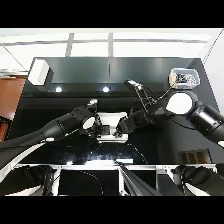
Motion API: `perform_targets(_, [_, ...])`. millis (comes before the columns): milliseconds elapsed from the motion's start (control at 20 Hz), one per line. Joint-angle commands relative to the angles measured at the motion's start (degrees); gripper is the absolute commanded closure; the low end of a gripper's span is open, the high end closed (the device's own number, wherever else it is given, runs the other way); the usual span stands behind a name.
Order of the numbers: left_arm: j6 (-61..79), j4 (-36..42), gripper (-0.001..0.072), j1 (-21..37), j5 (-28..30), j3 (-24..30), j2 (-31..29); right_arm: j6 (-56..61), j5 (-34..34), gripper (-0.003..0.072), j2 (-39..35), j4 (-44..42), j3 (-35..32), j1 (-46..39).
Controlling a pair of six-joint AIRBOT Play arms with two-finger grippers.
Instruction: Fold the box and place the chain.
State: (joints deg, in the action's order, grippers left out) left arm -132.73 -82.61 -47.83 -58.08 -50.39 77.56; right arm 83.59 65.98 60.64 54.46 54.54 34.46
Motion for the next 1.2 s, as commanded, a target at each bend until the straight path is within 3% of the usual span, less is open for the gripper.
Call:
perform_targets(0, [0.1,-0.1,0.0682,0.0,0.1,-0.1,0.0,0.2,2.7,0.0289,-1.2,4.8,0.0,-5.3])
perform_targets(100, [-0.4,-1.7,0.0683,0.0,-1.2,-0.1,0.0,0.3,2.4,0.0289,-3.6,11.3,-0.1,-12.7])
perform_targets(250, [-1.1,-2.4,0.0683,0.0,-1.2,-0.1,0.0,5.6,-6.7,0.0287,-4.0,22.7,-2.0,-23.5])
perform_targets(350, [-1.1,-2.4,0.0683,0.0,-1.2,-0.1,0.0,11.9,-16.4,-0.0018,-3.3,26.8,-5.4,-29.0])
perform_targets(750, [-1.2,-2.4,0.0682,0.0,-0.5,-0.1,0.0,19.5,-25.3,-0.0016,8.7,26.6,-5.4,-37.3])
perform_targets(1150, [-1.2,-2.4,0.0682,0.0,-0.4,-0.1,0.0,25.7,-26.4,-0.0016,20.8,26.6,4.1,-37.7])
